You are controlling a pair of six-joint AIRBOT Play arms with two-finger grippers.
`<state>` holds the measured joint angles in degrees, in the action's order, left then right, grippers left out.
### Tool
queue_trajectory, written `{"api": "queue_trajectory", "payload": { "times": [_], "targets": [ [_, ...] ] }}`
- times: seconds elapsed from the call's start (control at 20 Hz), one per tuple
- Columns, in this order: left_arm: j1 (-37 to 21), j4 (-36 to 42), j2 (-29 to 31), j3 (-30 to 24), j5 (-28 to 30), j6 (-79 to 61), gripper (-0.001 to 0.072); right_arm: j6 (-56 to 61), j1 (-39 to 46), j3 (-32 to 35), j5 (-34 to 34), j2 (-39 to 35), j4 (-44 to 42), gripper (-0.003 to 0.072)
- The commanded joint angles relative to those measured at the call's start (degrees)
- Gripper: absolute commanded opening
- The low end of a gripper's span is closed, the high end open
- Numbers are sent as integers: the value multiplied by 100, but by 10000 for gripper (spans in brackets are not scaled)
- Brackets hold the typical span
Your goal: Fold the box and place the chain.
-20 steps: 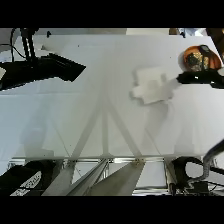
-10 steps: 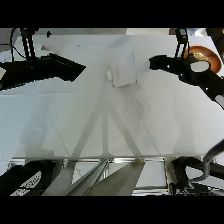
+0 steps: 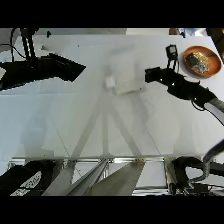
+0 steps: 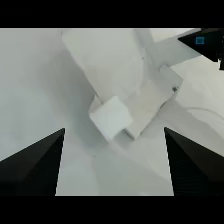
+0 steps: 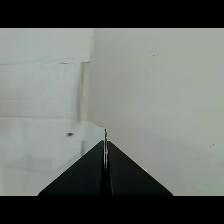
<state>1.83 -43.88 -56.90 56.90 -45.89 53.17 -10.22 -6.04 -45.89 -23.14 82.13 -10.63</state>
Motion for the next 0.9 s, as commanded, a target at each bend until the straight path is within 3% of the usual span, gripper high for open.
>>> {"api": "queue_trajectory", "payload": {
  "times": [0.0, 0.4, 0.65, 0.85],
  "targets": [
    [0, -2, -4, 0, 0, -2, 696, -1178, 142, 168, -387, 380, -1185, 7],
    [0, 0, -4, 0, 2, -2, 696, -1394, 260, 269, -111, 654, -1307, 8],
    [0, -2, -4, -2, 2, -2, 696, -1891, 260, 321, -133, 651, -2621, 8],
    [0, 0, -4, 0, 2, -2, 696, -1991, 260, 323, -125, 651, -2977, 8]
  ]
}}
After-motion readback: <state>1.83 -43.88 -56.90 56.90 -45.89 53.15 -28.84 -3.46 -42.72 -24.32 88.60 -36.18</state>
